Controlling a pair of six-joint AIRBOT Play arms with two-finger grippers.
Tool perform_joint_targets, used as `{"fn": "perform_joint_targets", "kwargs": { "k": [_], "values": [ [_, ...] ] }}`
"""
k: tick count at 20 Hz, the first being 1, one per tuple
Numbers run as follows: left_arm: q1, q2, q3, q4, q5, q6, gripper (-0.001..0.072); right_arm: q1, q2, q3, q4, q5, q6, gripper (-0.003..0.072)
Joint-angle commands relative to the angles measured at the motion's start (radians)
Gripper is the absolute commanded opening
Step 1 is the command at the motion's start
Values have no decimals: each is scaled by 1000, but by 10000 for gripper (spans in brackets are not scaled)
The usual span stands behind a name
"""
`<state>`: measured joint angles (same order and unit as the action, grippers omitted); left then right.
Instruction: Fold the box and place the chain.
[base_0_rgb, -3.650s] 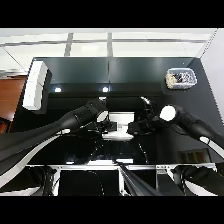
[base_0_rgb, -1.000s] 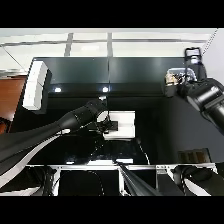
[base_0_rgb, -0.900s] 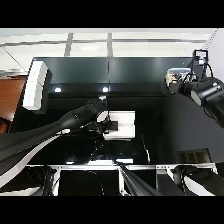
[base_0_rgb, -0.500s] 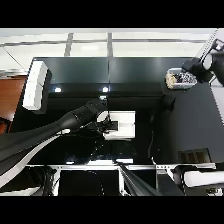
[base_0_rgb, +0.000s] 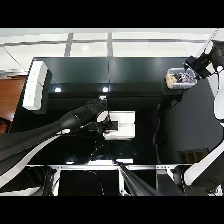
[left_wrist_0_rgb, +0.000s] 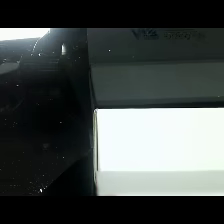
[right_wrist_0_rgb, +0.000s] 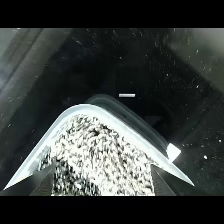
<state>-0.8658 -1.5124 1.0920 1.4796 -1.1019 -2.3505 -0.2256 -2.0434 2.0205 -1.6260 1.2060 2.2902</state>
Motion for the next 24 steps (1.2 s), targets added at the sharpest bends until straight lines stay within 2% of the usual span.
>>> {"fn": "perform_joint_targets", "kwargs": {
  "k": [1, 3, 4, 5, 6, 7, 9, 13, 18, 24],
  "values": [
    [0, 0, 0, 0, -6, 1, 29, -17, -50, 33, 22, 23, 32, 704],
    [0, 0, 0, 0, -6, 1, 29, -17, -66, 33, 34, 25, 27, 704],
    [0, 0, 0, 0, -6, 1, 29, -15, -72, 33, 42, 24, 16, 647],
    [0, 0, 0, 0, -6, 1, 29, -15, -76, 33, 44, 26, 5, 548],
    [0, 0, 0, 0, -6, 1, 29, -15, -77, 33, 45, 25, -2, 487],
    [0, 0, 0, 0, -6, 1, 29, -15, -72, 33, 53, 26, -33, 182],
    [0, 0, 0, 0, -5, 1, 29, -16, -53, 36, 56, 34, -116, 16],
    [0, 0, 0, 0, -5, 1, 29, -15, 60, 35, 44, 51, -293, 21],
    [0, 0, 0, 0, -5, 1, 29, -14, 334, 35, 57, 77, -518, 20],
    [0, 0, 0, 0, 2, 1, 29, 2, 644, 35, 169, 25, -628, 19]
  ]
}}
